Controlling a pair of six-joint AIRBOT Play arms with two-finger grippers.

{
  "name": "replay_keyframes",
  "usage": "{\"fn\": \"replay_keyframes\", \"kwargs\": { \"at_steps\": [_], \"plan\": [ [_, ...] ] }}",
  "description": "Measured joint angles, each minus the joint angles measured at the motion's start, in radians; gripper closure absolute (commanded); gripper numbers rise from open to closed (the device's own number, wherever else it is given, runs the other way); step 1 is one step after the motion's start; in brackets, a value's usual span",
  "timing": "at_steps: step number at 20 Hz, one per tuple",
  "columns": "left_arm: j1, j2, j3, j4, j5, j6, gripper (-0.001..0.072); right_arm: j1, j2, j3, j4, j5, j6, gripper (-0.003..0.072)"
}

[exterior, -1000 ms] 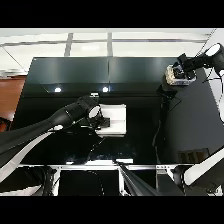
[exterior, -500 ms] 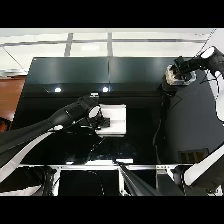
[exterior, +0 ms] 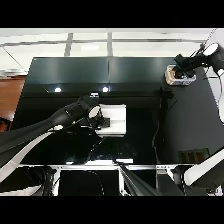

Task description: Fold the box and place the chain.

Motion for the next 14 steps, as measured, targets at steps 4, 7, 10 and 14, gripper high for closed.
{"fn": "replay_keyframes", "kwargs": {
  "at_steps": [4,7,10,14],
  "plan": [
    [0.0,0.0,0.0,0.0,0.0,0.0,0.0684,-0.008,0.147,0.0,-0.004,0.03,-0.165,0.0677],
    [0.0,0.0,0.0,0.0,0.0,0.0,0.0684,-0.01,0.297,0.0,-0.005,0.055,-0.258,0.0677],
    [0.0,0.0,0.0,0.0,0.0,0.0,0.0684,-0.005,0.445,0.0,-0.002,0.109,-0.336,0.0677],
    [0.0,0.0,0.0,0.0,0.0,0.0,0.0684,0.02,0.628,0.001,0.001,0.186,-0.408,0.0677]
  ]
}}
